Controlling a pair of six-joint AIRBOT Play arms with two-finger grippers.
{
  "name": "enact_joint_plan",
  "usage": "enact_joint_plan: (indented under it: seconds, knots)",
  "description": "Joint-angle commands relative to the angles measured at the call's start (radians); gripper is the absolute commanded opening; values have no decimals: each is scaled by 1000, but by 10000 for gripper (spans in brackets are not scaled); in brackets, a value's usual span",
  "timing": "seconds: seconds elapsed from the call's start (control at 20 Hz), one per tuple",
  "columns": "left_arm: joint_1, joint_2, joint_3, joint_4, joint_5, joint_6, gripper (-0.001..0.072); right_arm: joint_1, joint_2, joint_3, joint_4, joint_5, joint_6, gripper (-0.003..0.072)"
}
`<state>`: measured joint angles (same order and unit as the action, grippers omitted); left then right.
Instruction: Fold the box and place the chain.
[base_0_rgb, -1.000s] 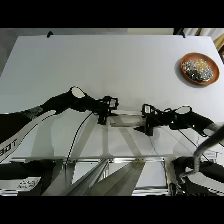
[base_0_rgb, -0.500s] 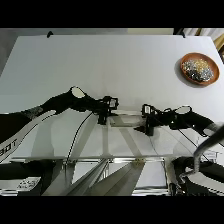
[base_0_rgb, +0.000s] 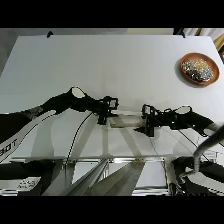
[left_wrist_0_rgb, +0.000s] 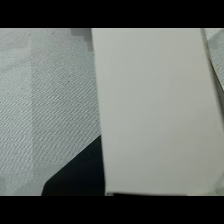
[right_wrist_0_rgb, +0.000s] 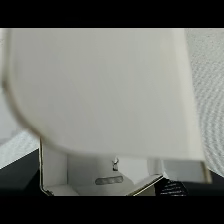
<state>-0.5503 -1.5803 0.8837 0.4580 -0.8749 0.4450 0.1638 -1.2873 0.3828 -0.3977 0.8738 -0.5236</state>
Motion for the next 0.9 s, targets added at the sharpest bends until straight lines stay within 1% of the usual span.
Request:
enact_joint_plan:
  seconds: [0.0, 0.45, 0.5, 0.55, 0.6, 0.65, 0.7, 0.85]
  knots:
    - [0, 0, 1, 0, 3, 0, 11, 0, 0, 1, 2, 4, 0, 323]
    - [0, 1, 1, 0, 9, 1, 18, 0, 0, 1, 2, 4, 0, 323]
    - [0, 2, 1, 0, 7, 0, 110, 0, 0, 1, 2, 4, 0, 323]
    - [0, 6, 1, 2, 9, 0, 305, 0, 0, 1, 2, 4, 0, 323]
    - [0, 12, 1, 2, 12, 0, 433, 0, 0, 1, 2, 4, 0, 323]
    - [0, 19, 1, 3, 11, 0, 478, 0, 0, 1, 2, 4, 0, 323]
    - [0, 29, 1, 7, 11, 0, 504, 0, 0, 1, 2, 4, 0, 323]
    - [0, 67, 1, 33, 17, -1, 508, 0, 0, 1, 2, 4, 0, 323]
